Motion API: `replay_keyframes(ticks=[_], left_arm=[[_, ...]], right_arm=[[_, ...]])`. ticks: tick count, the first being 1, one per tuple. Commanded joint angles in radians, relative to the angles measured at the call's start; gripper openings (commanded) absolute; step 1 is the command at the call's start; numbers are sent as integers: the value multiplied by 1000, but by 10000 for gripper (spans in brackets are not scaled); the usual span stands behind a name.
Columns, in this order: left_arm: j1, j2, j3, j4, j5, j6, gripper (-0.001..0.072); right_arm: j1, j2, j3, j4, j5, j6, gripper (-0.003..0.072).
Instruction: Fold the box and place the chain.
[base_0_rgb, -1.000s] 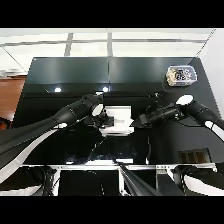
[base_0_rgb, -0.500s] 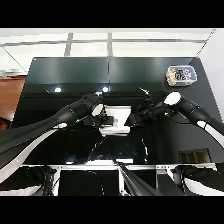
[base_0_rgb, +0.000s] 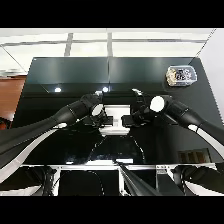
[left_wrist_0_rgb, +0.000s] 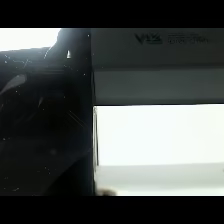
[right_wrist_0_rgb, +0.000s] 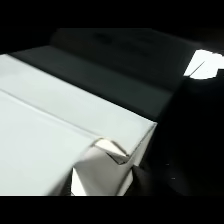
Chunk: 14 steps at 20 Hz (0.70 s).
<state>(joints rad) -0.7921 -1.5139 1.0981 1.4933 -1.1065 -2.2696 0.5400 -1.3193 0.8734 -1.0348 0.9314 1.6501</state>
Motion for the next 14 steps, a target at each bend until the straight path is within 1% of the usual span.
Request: replay_keyframes(ticks=[1, 3, 7, 10, 14], left_arm=[[0, 0, 1, -2, 2, 1, 26], [0, 0, 1, -2, 2, 2, 27], [0, 0, 1, -2, -1, 4, 26], [0, 0, 1, -2, -1, 4, 27], [0, 0, 1, -2, 2, 3, 26]], right_arm=[[77, -6, 56, -241, 35, 255, 356], [86, -6, 73, -256, 60, 291, 357], [85, -6, 98, -256, 127, 288, 357], [85, -10, 99, -261, 125, 292, 356], [111, -48, 100, -250, 124, 306, 356]])
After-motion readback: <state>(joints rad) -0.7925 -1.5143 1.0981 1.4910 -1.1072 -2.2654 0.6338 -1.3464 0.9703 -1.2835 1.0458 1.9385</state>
